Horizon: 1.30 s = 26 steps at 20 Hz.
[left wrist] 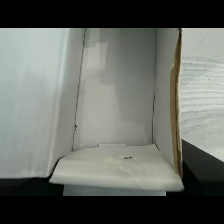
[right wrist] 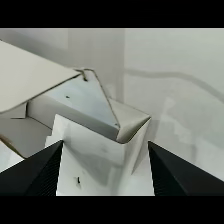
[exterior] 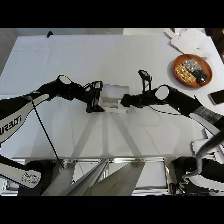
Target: Fold the box and place the chain.
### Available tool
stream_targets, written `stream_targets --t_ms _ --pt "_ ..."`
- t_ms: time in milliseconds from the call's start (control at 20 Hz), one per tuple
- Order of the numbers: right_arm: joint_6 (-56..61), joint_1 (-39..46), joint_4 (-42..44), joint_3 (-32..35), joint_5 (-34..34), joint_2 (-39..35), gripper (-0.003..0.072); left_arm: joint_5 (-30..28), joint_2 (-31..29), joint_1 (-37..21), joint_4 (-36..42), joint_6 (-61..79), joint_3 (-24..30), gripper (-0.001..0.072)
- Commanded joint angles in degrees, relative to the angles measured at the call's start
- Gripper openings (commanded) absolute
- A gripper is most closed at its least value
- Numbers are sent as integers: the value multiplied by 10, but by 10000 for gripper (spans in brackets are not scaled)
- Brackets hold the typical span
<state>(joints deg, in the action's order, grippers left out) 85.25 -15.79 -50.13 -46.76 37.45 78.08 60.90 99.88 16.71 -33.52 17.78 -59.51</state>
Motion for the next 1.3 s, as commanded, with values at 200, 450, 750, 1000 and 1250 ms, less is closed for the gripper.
stream_targets --t_ms 200,450,750,1000,1250 --pt "64 -12 15 0 -17 0 575 0 0 0 0 0 0 380" --pt "62 -12 23 0 -22 0 520 0 0 0 0 0 0 380" --pt "62 -12 -47 0 -30 0 522 0 0 0 0 0 0 380" --pt "63 -26 -56 0 -60 0 520 0 0 0 0 0 0 380" --pt "63 -42 -57 0 -87 0 518 0 0 0 0 0 0 380"
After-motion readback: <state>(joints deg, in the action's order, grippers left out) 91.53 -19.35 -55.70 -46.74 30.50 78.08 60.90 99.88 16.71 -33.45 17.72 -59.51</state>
